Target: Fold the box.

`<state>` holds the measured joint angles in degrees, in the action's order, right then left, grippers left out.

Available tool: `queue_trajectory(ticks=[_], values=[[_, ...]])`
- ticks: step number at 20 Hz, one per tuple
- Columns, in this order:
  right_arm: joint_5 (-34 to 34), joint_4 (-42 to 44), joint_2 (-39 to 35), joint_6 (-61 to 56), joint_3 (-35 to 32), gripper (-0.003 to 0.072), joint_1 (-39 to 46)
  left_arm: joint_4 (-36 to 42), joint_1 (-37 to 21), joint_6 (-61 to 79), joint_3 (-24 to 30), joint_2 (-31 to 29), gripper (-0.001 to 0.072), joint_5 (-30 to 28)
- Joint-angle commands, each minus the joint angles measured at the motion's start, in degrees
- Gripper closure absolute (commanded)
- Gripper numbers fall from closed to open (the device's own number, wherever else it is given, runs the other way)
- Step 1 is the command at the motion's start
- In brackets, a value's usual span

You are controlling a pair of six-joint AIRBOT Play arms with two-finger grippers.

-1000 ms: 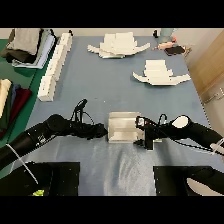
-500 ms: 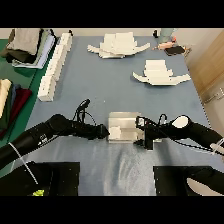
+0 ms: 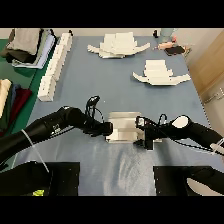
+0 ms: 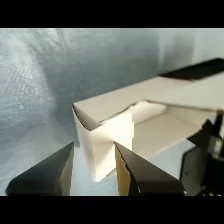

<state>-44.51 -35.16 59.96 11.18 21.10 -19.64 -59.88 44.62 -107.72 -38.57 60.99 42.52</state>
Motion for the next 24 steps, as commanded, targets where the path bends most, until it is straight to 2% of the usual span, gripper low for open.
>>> queue_trajectory(ticks=[1,5,7,14,24], values=[[0.00,0.02,-0.04,0.02,0.02,0.0147,0.02,-18.91,3.58,-20.02,-6.88,3.08,0.0297,6.86],[0.00,0.02,-0.04,0.02,0.04,0.0147,0.02,-27.23,9.29,-28.70,-14.58,9.22,0.0297,15.82],[0.00,0.02,-0.04,0.02,0.04,0.0147,0.02,-29.68,11.69,-31.61,-17.20,11.45,0.0297,18.49],[0.00,0.02,-0.04,0.02,0.04,0.0147,0.02,-28.61,16.31,-33.97,-20.81,17.90,0.0297,19.21],[0.00,0.02,-0.04,0.02,0.04,0.0147,0.02,-26.97,16.46,-33.70,-21.03,21.70,0.0300,19.04]])
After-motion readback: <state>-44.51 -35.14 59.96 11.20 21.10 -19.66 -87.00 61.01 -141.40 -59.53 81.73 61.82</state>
